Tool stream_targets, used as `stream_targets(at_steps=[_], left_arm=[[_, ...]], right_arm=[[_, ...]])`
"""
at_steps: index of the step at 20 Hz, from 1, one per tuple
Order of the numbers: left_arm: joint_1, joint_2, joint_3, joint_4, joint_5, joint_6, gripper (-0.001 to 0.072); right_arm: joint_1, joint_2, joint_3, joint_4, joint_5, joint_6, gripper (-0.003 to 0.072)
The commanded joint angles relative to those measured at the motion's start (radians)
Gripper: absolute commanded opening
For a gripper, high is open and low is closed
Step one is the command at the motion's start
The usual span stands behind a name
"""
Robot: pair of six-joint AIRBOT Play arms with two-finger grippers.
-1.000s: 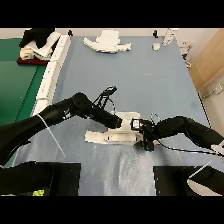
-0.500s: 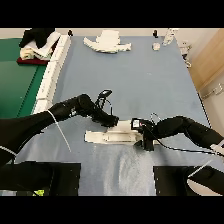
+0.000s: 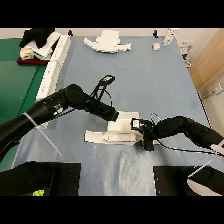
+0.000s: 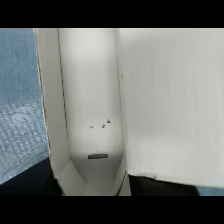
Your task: Fold the box.
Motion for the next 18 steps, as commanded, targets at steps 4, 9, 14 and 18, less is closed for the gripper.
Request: stream_targets(at_steps=[4, 9, 14, 18], left_arm=[[-0.002, 0.234, -0.077, 0.159, -0.199, 0.075, 0.0010], [-0.002, 0.443, -0.207, 0.164, -0.232, 0.097, 0.0010], [0.074, 0.615, -0.333, 0.173, -0.335, 0.415, 0.0018], [0.183, 0.629, -0.440, 0.172, -0.249, 0.560, 0.0694]], right_arm=[[0.000, 0.001, 0.001, 0.001, -0.001, 0.001, 0.0463], [0.000, 0.001, 0.001, 0.001, -0.001, 0.001, 0.0463], [0.000, 0.001, 0.000, 0.002, -0.001, 0.001, 0.0463], [0.000, 0.001, 0.001, 0.002, -0.001, 0.001, 0.0463]])
